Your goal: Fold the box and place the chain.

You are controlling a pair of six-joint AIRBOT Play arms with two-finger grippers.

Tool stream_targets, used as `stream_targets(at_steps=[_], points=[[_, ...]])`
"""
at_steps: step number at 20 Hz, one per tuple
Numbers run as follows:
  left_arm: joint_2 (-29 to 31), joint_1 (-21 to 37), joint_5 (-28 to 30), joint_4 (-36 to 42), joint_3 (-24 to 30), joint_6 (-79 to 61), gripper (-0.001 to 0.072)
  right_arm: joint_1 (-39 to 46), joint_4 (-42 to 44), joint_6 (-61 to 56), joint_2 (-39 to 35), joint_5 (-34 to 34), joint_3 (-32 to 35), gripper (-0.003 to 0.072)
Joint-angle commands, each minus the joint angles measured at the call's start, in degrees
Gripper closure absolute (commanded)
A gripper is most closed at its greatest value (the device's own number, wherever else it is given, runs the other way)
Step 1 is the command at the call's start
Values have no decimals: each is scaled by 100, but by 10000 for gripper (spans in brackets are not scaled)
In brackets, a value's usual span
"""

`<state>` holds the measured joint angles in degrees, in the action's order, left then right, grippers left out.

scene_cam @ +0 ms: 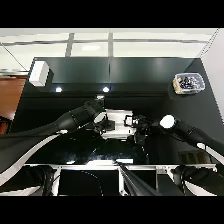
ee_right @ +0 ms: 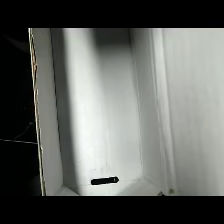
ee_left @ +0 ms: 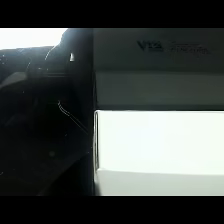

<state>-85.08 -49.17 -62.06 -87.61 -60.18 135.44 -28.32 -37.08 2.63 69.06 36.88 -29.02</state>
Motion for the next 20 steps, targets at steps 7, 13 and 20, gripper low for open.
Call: stream_targets(at_steps=[7,13,20], points=[[9,9,101,-4,-7,-46,685,13,-129,-247,-229,181,-9,-34],[7,7,74,-221,-7,-44,684,118,-1259,-743,-977,826,-15,-34],[4,4,155,-210,-4,-44,683,0,-999,-584,-918,199,0,-34]])
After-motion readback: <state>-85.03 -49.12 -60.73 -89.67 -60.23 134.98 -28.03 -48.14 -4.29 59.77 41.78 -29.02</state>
